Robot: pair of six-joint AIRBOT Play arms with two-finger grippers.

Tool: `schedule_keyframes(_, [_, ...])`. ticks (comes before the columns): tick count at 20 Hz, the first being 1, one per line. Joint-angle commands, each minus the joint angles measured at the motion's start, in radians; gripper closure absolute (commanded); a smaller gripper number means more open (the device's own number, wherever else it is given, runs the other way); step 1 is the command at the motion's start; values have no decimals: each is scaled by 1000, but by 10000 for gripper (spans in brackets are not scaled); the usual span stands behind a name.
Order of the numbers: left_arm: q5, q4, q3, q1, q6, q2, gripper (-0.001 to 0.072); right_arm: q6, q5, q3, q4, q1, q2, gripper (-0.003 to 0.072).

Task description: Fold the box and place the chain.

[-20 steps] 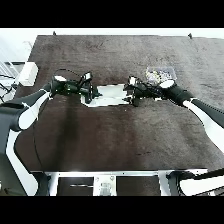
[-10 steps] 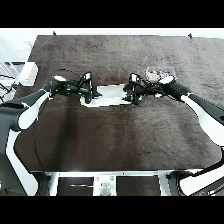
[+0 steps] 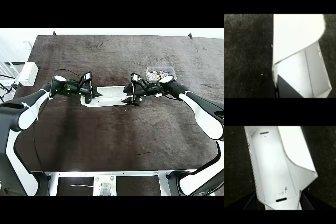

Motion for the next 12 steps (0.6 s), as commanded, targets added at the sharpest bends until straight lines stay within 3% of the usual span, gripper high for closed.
schedule_keyframes(1, [2, 0, 0, 0, 0, 0, 691, 0, 19, 4, -2, 1, -17, 50])
schedule_keyframes(9, [2, 0, 0, 0, 0, 0, 691, -13, 90, 107, -11, 5, -115, 41])
schedule_keyframes(10, [2, 0, 0, 0, 0, 0, 691, -23, 101, 121, -11, 5, -126, -3])
schedule_keyframes(12, [2, 0, 0, 0, 0, 0, 691, -23, 109, 144, -18, 6, -146, -3])
